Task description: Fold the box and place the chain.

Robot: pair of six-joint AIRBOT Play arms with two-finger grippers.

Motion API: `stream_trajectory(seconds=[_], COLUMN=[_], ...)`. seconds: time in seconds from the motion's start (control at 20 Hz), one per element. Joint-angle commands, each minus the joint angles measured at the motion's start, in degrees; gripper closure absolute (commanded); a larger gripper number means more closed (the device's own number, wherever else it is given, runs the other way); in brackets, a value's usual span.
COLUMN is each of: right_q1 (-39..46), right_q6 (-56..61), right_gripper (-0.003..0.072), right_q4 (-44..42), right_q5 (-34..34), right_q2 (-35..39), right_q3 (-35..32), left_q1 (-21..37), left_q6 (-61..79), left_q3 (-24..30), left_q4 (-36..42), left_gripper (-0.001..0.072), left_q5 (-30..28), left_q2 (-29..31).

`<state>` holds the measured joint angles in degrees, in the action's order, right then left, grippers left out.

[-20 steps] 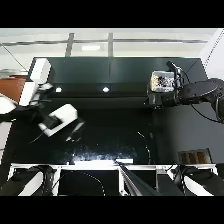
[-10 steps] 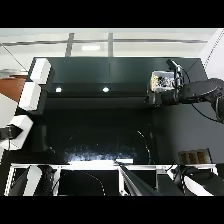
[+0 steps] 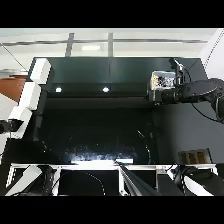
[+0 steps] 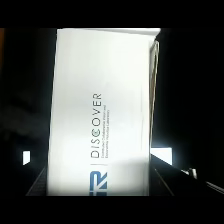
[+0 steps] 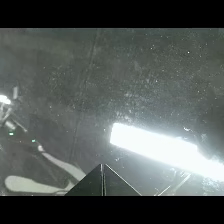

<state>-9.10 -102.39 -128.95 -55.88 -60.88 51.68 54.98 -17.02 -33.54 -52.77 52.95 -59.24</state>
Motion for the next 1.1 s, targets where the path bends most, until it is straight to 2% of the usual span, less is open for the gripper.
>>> stream_trajectory(seconds=[0.0, 0.1, 0.15, 0.2, 0.25, 0.3, 0.4, 0.65, 0.8, 0.9, 0.95, 1.0, 1.05], right_q1=[-0.1, -0.1, -0.1, -0.1, -0.1, -0.1, -0.1, -0.1, -0.1, 0.0, 0.0, 0.0, 0.0], right_q6=[1.6, 1.7, 1.9, 2.0, 2.2, 2.3, 2.5, 2.5, 2.3, 2.1, 1.4, 1.4, 1.4], right_gripper=[0.0663, 0.0663, 0.0663, 0.0663, 0.0663, 0.0663, 0.0663, 0.0663, 0.0663, 0.0663, 0.0663, 0.0663, 0.0664], right_q4=[0.0, 0.0, 0.0, 0.0, 0.0, 0.0, 0.0, 0.1, 0.5, 0.5, 0.8, 2.2, 5.3], right_q5=[0.1, 0.1, 0.1, 0.2, 0.1, 0.0, -0.4, -2.5, -1.7, 0.3, 0.9, 0.6, -0.7], right_q2=[0.0, 0.0, 0.0, 0.0, 0.0, 0.0, 0.0, 0.0, 0.0, 0.0, 0.0, 0.0, 0.0], right_q3=[0.0, 0.0, 0.0, 0.0, 0.0, 0.0, 0.0, 0.0, 0.0, 0.0, 0.0, 0.1, 0.2], left_q1=[-2.1, -3.2, -3.7, -4.4, -5.1, -5.8, -6.5, -6.5, -9.8, -16.5, -20.6, -25.6, -30.4], left_q6=[5.0, 5.9, 6.3, 6.3, 6.3, 6.3, 6.2, 1.8, 1.4, 1.6, 0.8, -2.4, -5.1], left_q3=[0.0, 0.0, 0.0, 0.0, 0.0, 0.0, -0.9, -5.6, -8.0, -9.6, -10.5, -11.6, -12.8], left_q4=[3.0, 3.0, 3.0, 3.1, 3.5, 4.2, 4.5, 4.4, 13.8, 18.7, 20.7, 22.3, 22.6], left_gripper=[0.0436, 0.0436, 0.0413, 0.0358, 0.0244, -0.0004, 0.0001, 0.0001, 0.0001, 0.0009, 0.0096, 0.0425, 0.0680], left_q5=[-4.8, -5.3, -5.4, -5.4, -5.9, -7.0, -7.2, -1.1, 1.0, 1.3, 1.7, 2.6, 4.3], left_q2=[-3.9, -4.9, -5.4, -5.9, -6.0, -5.9, -5.6, -0.5, 3.1, 4.7, 5.3, 5.7, 5.8])
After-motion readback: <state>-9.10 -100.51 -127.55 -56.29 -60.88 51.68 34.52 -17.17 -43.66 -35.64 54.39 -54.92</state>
